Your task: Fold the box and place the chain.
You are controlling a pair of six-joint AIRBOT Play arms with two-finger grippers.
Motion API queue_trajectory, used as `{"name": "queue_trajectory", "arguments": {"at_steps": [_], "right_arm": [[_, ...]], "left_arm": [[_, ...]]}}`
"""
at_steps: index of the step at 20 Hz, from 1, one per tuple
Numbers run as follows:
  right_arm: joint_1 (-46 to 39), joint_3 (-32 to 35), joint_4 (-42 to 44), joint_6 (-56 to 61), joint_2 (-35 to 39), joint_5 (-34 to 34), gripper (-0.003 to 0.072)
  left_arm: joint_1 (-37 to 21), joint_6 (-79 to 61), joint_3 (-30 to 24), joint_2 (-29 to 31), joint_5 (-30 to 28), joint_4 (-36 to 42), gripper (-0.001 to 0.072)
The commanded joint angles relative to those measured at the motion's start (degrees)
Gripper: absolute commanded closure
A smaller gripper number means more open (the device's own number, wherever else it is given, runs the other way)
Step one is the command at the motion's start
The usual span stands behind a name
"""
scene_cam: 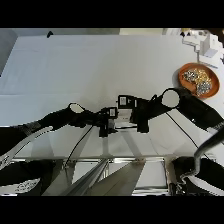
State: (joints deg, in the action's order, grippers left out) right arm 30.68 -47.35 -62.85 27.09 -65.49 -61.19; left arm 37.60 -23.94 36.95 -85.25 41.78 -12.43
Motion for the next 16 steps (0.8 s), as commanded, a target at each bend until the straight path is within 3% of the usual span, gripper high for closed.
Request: {"name": "queue_trajectory", "arguments": {"at_steps": [1,16], "right_arm": [[0.02,0.61,0.13,0.07,0.0,0.79,0.0585],[0.04,2.6,1.9,0.0,0.02,-0.76,0.0565]], "left_arm": [[0.0,-0.04,0.02,0.04,0.07,-0.04,0.0571],[0.0,-0.04,0.02,0.04,0.04,-0.04,0.0571]]}}
